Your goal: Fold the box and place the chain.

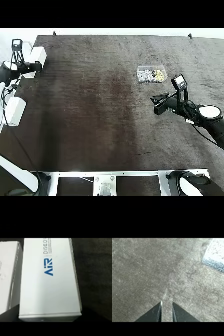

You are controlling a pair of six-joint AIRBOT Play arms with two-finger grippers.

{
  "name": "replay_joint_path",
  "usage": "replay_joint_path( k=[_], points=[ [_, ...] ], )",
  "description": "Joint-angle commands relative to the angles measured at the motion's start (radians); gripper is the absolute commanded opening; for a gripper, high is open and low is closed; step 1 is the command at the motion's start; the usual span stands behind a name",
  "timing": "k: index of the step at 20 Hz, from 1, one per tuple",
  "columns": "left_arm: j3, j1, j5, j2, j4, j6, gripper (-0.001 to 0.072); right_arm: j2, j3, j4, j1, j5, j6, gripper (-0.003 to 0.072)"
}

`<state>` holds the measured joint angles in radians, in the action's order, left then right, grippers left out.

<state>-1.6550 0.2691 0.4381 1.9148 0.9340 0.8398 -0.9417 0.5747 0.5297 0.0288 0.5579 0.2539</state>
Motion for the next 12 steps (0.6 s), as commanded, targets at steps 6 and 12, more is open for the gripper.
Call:
replay_joint_path(
  k=[6,12],
  points=[
    [0.017,0.012,0.059,0.052,-0.211,-0.169,0.0021,0.001,0.000,-0.021,0.000,-0.001,0.000,0.0160],
    [0.017,0.012,0.044,0.066,-0.210,-0.168,0.0295,0.001,0.000,-0.041,0.000,-0.001,0.000,0.0160]
  ],
)
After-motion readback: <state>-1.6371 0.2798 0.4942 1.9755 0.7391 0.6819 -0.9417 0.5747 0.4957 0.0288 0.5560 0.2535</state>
